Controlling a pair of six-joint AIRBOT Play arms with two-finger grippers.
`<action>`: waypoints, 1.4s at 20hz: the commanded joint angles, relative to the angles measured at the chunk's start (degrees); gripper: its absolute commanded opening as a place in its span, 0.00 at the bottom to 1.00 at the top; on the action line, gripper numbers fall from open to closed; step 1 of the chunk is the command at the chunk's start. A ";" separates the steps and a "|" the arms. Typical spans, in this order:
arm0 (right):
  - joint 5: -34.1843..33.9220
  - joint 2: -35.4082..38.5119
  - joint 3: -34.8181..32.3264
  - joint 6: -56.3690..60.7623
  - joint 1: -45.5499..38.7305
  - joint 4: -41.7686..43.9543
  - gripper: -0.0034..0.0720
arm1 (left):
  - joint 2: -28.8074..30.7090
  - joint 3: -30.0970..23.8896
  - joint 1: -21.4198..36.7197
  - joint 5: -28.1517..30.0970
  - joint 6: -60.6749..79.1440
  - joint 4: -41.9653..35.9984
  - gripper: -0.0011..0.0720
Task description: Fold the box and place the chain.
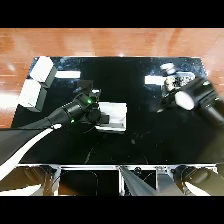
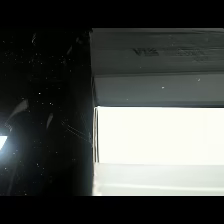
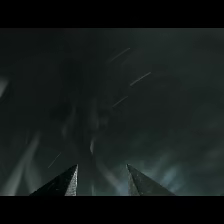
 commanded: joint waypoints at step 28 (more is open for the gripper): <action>-15.23 -46.51 34.12 -15.10 -38.42 9.38 0.54 | 0.00 0.04 0.09 -1.97 0.00 -1.03 0.05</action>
